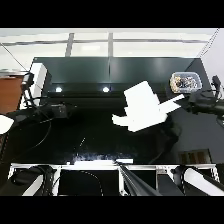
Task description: Fold the box and place the chain.
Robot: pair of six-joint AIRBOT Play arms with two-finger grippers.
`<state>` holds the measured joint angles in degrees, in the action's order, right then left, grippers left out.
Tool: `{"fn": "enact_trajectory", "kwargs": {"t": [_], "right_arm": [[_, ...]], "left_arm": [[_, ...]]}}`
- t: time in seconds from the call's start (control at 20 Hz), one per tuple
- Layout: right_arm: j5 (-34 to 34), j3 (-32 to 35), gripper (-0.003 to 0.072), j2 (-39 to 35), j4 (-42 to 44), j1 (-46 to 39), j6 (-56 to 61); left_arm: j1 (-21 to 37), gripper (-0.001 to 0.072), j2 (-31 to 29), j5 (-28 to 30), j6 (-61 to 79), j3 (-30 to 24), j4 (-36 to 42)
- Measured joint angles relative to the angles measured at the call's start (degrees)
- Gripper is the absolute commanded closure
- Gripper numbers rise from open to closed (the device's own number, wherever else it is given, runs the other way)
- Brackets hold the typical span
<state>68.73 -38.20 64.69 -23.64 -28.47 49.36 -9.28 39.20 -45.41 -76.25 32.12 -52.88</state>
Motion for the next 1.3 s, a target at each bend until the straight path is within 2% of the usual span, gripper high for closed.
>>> {"fn": "enact_trajectory", "kwargs": {"t": [0.15,0.25,0.45,0.6,0.8,1.0,1.3], "right_arm": [[-6.8,8.9,0.0677,-8.1,6.1,7.8,-3.5],[-8.0,12.7,0.0678,-11.4,8.2,12.9,-8.0],[-10.7,16.8,0.0678,-14.2,11.0,20.9,-16.7],[-13.0,17.8,0.0678,-14.9,12.2,23.2,-19.8],[-13.7,18.3,0.0677,-15.2,12.7,24.3,-21.4],[-12.8,18.4,0.0677,-15.2,12.8,24.6,-22.0],[-11.7,18.4,0.0677,-15.2,12.7,24.6,-22.2]], "left_arm": [[-4.4,0.0,4.0,2.9,0.0,0.0,0.7],[-7.1,0.0,6.8,4.4,0.0,0.0,1.5],[-11.0,0.0,12.7,4.9,-0.6,0.0,3.0],[-12.1,-0.0001,18.2,2.6,-1.8,0.0,6.7],[-11.5,0.0,25.4,1.2,3.1,0.0,15.9],[-10.2,-0.0001,32.8,2.6,10.0,0.1,25.8],[-10.0,0.0002,40.7,-2.8,34.7,0.5,44.6]]}}
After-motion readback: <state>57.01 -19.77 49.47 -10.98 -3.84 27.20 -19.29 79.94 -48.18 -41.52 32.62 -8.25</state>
